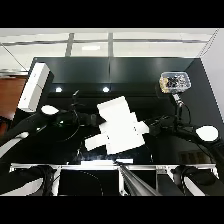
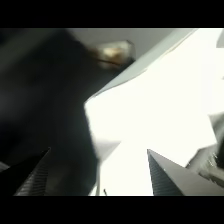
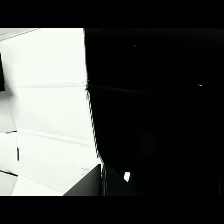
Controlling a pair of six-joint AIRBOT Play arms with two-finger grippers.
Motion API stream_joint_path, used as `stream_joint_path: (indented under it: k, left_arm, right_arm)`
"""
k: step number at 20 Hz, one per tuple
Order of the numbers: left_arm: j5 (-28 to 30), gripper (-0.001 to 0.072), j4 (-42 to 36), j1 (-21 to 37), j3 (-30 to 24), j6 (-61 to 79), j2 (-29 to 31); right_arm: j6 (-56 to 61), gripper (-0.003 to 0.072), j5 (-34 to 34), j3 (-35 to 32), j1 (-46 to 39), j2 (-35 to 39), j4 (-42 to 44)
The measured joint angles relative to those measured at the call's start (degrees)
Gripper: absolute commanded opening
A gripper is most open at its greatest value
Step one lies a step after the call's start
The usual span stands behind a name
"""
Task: Fold the box and place the chain.
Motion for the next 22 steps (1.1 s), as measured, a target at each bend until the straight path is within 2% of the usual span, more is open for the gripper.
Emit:
stream_joint_path:
  k: [4,5,10,12,13,14,15,19,22]
  left_arm:
    - [-11.3,0.0651,-3.6,-0.1,5.1,11.1,-9.3]
    - [-13.1,0.0575,-2.8,-0.1,6.4,12.7,-11.0]
    - [-19.4,0.035,2.8,0.2,10.1,17.7,-15.3]
    - [-20.4,0.003,3.6,0.7,10.6,19.0,-15.9]
    - [-21.1,0.0027,3.8,0.9,10.7,19.6,-16.1]
    - [-21.9,0.0028,3.8,1.0,10.8,20.2,-16.2]
    - [-22.0,0.0027,4.1,1.3,10.9,21.0,-16.4]
    - [-24.6,0.002,4.2,2.7,11.1,24.7,-16.3]
    - [-24.8,0.0018,4.2,3.2,11.1,30.4,-14.3]
  right_arm:
    - [0.0,0.001,-0.2,-0.2,0.3,0.2,0.3]
    - [0.2,0.001,-0.1,-0.2,0.4,0.2,0.4]
    - [0.7,0.001,0.4,-0.3,0.4,0.2,0.5]
    - [0.9,0.0013,0.5,-0.2,0.4,0.2,0.5]
    - [1.1,0.0135,0.6,-0.3,0.4,0.2,0.5]
    - [1.4,0.0532,0.6,-0.3,0.4,0.2,0.5]
    - [1.6,0.061,0.6,-0.3,0.4,0.2,0.5]
    - [1.9,0.061,2.4,2.5,-2.0,0.3,-1.6]
    - [1.8,0.061,8.4,8.8,-5.0,0.3,-8.8]
